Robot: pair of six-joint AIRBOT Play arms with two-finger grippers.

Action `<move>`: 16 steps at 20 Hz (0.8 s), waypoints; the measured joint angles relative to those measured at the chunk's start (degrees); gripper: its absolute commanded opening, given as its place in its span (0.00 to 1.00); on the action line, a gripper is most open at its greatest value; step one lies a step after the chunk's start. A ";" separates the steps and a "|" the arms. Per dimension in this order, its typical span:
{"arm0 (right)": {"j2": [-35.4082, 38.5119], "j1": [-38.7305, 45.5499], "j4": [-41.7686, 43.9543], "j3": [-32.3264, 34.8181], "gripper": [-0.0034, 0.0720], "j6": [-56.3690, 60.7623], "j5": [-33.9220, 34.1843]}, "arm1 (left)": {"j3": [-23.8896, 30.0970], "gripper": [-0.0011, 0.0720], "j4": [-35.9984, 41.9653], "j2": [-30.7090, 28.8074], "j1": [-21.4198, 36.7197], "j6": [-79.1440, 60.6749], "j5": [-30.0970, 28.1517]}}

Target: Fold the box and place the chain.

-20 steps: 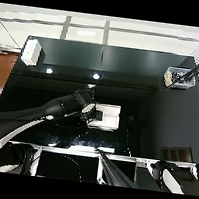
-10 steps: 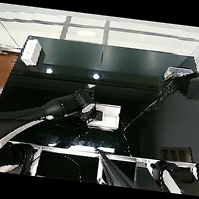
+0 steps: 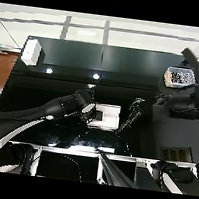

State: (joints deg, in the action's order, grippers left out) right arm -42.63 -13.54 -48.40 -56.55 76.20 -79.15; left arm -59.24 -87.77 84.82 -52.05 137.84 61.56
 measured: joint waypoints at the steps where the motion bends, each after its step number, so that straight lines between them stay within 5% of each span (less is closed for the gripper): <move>1: -0.48 -1.27 0.66 0.66 0.10 -0.22 1.27 | 0.00 0.06 -0.02 0.00 0.00 0.02 0.00; 9: -7.23 -11.37 3.69 2.54 0.10 -1.70 10.51 | 0.00 0.06 0.00 0.00 0.00 0.00 0.00; 16: -8.61 -12.96 -3.54 3.37 0.11 0.04 12.31 | 0.00 0.06 0.00 0.00 0.00 0.02 0.00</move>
State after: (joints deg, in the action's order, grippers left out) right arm -51.24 -26.50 -51.94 -53.19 76.25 -66.85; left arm -59.24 -87.77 84.82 -52.05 137.86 61.56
